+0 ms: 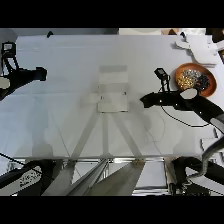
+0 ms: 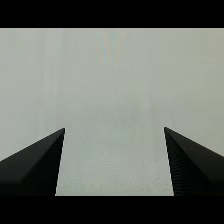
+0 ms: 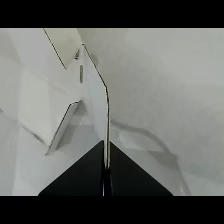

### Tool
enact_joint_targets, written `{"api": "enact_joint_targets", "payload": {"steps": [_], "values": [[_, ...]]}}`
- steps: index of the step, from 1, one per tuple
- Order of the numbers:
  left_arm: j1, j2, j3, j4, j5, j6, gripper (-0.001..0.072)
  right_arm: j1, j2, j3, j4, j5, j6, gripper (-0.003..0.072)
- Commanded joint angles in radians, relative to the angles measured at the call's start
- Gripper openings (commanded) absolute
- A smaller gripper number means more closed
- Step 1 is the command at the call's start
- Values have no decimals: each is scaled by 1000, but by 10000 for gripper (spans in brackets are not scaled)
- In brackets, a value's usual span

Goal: Fold the box and place the chain.

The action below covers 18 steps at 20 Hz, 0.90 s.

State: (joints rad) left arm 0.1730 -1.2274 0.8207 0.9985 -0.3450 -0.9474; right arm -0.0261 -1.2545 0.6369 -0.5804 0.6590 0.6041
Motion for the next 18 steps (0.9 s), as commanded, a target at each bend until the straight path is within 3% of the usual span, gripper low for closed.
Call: {"api": "enact_joint_targets", "payload": {"steps": [1, 18], "values": [[0, 1, 1, 0, 0, 1, 700, 6, -48, -1, 97, -36, -74, 8], [0, 1, 1, 0, 0, 0, 700, 6, -47, 0, 106, 13, -89, 12]]}}
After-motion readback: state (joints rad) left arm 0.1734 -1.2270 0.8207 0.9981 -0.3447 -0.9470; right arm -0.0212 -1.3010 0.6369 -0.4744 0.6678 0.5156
